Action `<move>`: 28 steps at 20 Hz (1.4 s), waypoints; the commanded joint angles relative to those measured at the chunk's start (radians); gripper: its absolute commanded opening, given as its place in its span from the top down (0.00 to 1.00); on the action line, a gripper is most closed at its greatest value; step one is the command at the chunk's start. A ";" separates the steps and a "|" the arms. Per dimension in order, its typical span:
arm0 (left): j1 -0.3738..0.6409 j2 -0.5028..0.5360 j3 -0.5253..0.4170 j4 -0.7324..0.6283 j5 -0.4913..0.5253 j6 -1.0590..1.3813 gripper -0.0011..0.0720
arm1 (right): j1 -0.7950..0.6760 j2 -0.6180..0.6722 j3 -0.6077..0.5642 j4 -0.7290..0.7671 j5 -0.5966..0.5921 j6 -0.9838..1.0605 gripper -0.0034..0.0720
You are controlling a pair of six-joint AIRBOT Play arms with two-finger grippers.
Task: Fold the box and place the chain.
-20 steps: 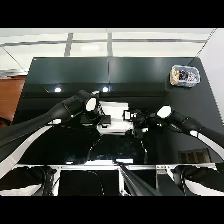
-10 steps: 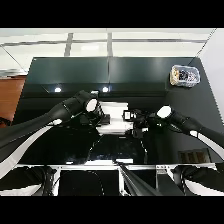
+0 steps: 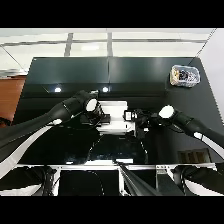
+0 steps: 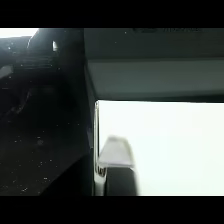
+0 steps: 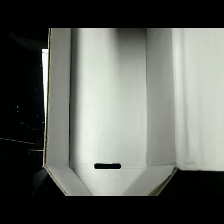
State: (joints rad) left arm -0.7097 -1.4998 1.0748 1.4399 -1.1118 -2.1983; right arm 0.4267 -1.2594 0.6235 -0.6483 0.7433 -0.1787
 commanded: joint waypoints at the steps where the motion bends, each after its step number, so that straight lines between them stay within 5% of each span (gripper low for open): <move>1: 0.001 0.001 0.000 0.014 -0.016 0.011 0.95 | -0.001 0.050 0.000 -0.080 0.015 0.033 0.06; 5: 0.000 0.001 0.000 0.014 -0.016 0.011 0.95 | -0.001 0.050 0.000 -0.082 0.013 0.032 0.10; 6: 0.000 0.001 0.000 0.014 -0.015 0.011 0.95 | -0.001 0.050 0.000 -0.082 0.013 0.033 0.34; 9: 0.000 0.001 0.000 0.014 -0.016 0.011 0.95 | -0.001 0.050 0.000 -0.078 0.013 0.033 0.66; 20: 0.000 0.001 0.000 -0.013 -0.015 0.018 0.94 | 0.012 0.005 -0.001 0.160 0.009 0.053 0.66; 28: 0.000 0.001 0.000 -0.013 -0.015 0.018 0.95 | 0.012 -0.014 -0.001 0.169 -0.010 0.080 0.66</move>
State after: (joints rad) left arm -0.7097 -1.4998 1.0748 1.4288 -1.1305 -2.1803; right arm 0.4377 -1.2671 0.6228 -0.4881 0.7341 -0.1116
